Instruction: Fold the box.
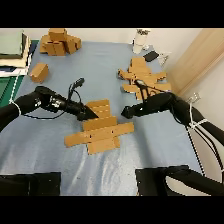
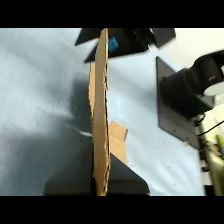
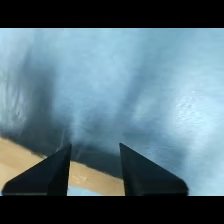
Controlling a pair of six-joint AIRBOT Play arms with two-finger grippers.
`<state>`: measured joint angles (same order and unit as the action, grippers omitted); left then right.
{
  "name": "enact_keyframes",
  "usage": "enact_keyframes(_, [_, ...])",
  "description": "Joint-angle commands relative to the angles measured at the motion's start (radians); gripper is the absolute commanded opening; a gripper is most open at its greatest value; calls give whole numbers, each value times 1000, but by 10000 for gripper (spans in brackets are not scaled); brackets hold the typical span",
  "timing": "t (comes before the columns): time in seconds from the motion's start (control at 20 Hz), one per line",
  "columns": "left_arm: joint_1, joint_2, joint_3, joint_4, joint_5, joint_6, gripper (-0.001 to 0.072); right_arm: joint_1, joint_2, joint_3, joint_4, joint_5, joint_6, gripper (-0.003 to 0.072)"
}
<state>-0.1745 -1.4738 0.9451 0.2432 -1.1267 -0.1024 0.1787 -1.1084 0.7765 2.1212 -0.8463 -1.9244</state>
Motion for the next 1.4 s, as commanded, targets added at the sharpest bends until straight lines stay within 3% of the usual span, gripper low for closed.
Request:
enact_keyframes(0.0, [-74, 56, -24, 5, 145, 185, 6, -35, 5, 43, -35, -11, 71, 408])
enact_keyframes(0.3, [-132, 219, -255, -152, 373, 495, 6, -35, 4, 43, -31, 7, 145, 404])
enact_keyframes(0.45, [-159, 227, -318, -162, 373, 536, 6, -31, 4, 43, -14, 11, 147, 403])
enact_keyframes(0.65, [-200, 227, -338, -161, 376, 593, 6, -18, 4, 43, -11, 37, 147, 403])
enact_keyframes(1.35, [-200, 219, -367, -156, 365, 589, 11, -14, 4, 43, -8, 37, 147, 403])
